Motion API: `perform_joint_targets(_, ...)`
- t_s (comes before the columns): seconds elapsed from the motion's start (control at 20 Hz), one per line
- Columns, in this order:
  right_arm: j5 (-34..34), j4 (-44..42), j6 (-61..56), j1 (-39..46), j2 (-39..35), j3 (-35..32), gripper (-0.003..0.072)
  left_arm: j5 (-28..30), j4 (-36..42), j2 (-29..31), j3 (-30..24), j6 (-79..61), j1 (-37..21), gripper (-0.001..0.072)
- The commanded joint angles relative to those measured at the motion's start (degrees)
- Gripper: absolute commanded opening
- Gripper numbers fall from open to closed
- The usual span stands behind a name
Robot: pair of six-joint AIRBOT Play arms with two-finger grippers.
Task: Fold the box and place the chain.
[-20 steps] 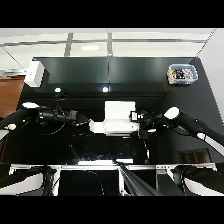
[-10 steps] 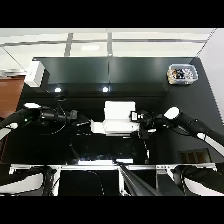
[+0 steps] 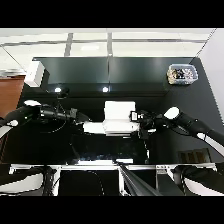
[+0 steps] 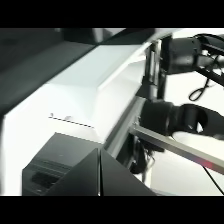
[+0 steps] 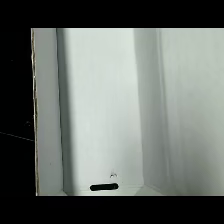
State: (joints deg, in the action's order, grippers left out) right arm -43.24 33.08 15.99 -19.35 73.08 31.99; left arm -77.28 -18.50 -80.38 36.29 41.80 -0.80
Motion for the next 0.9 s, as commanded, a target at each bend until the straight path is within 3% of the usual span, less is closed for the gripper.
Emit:
perform_joint_targets(0.0, 0.0, 0.0, 0.0, 0.0, 0.0, 0.0, 0.0191, -2.7, 1.5, 0.0, 1.6, 0.0, 0.8, 0.0030)
perform_joint_targets(0.05, 0.0, 0.0, 0.0, 0.0, 0.0, 0.0, 0.0191, -2.9, 1.3, 0.0, 2.1, 0.0, 1.1, 0.0064)
perform_joint_targets(0.1, 0.0, 0.0, 0.0, 0.0, 0.0, 0.0, 0.0191, -3.6, 0.7, 0.0, 2.8, 0.7, 1.0, 0.0151)
perform_joint_targets(0.15, 0.0, 0.0, 0.0, 0.0, 0.0, 0.0, 0.0191, -4.6, -1.0, 0.1, 4.1, 0.7, 0.3, 0.0151)
perform_joint_targets(0.2, 0.0, 0.0, 0.0, 0.0, 0.0, 0.0, 0.0191, -5.3, -4.0, 0.5, 5.5, 1.5, -1.0, 0.0022)
perform_joint_targets(0.35, 0.0, 0.0, 0.0, 0.0, 0.0, 0.0, 0.0191, -1.0, -12.5, 4.8, 7.1, 7.0, -6.3, 0.0021)
perform_joint_targets(0.45, 0.0, 0.0, 0.0, 0.0, 0.0, 0.0, 0.0191, 7.4, -23.0, 9.0, 5.1, 16.9, -9.7, 0.0021)
perform_joint_targets(0.55, 0.0, 0.0, 0.0, 0.0, 0.0, 0.0, 0.0191, 10.0, -30.8, 10.7, 2.1, 26.5, -11.5, 0.0022)
perform_joint_targets(0.7, 0.0, 0.0, 0.0, 0.0, 0.0, 0.0, 0.0191, 10.2, -30.3, 10.4, -3.9, 28.0, -9.1, 0.0022)
perform_joint_targets(0.85, 0.0, 0.0, 0.0, 0.0, 0.0, 0.0, 0.0191, 15.5, -24.8, 10.4, -8.9, 26.4, -5.0, 0.0023)
